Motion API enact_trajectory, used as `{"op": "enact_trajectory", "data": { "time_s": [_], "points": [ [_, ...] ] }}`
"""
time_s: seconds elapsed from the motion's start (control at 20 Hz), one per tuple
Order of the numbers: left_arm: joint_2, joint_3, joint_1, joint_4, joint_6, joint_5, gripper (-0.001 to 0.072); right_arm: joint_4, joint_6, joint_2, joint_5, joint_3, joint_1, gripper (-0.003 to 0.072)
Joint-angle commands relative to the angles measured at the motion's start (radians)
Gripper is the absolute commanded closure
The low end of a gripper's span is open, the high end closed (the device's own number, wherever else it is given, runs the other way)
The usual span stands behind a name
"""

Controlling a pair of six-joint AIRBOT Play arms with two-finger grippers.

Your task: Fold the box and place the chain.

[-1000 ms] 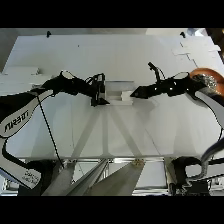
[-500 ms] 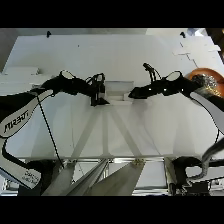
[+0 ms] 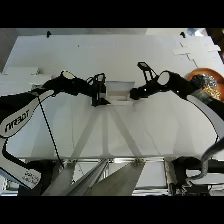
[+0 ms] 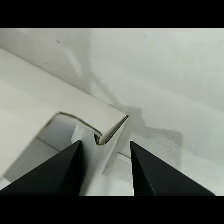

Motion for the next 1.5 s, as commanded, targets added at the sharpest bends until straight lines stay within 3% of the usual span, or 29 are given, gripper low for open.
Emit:
{"op": "enact_trajectory", "data": {
  "time_s": [0.0,0.35,0.7,0.95,1.0,1.2,1.25,1.35,1.45],
  "points": [
    [0.001,0.0,0.001,0.004,0.002,-0.001,0.0495,-0.175,0.209,0.005,-0.049,0.013,0.077,0.0375],
    [0.001,0.0,0.001,0.004,0.002,-0.001,0.0495,-0.391,0.62,-0.007,-0.089,0.013,0.189,0.0377],
    [0.001,0.0,0.001,0.004,0.002,-0.001,0.0495,-0.472,0.786,-0.075,-0.043,0.074,0.246,0.0412],
    [0.001,0.0,0.001,0.004,0.002,-0.001,0.0495,-0.583,0.913,-0.08,0.011,0.106,0.258,0.0548],
    [0.001,0.0,0.001,0.004,0.002,-0.001,0.0495,-0.581,0.91,-0.08,0.011,0.106,0.258,0.0681],
    [0.001,0.0,0.001,0.004,0.002,-0.001,0.0495,-0.581,0.909,-0.08,0.003,0.107,0.258,0.0674],
    [0.001,0.0,0.001,0.004,0.002,-0.001,0.0495,-0.578,0.91,-0.08,0.003,0.107,0.258,0.064],
    [0.001,0.0,0.001,0.004,0.002,-0.001,0.0495,-0.576,0.909,-0.072,0.01,0.107,0.258,0.0371],
    [0.001,0.0,0.001,0.004,0.002,-0.001,0.0495,-0.578,0.9,-0.051,0.022,0.107,0.258,0.0349]
  ]
}}
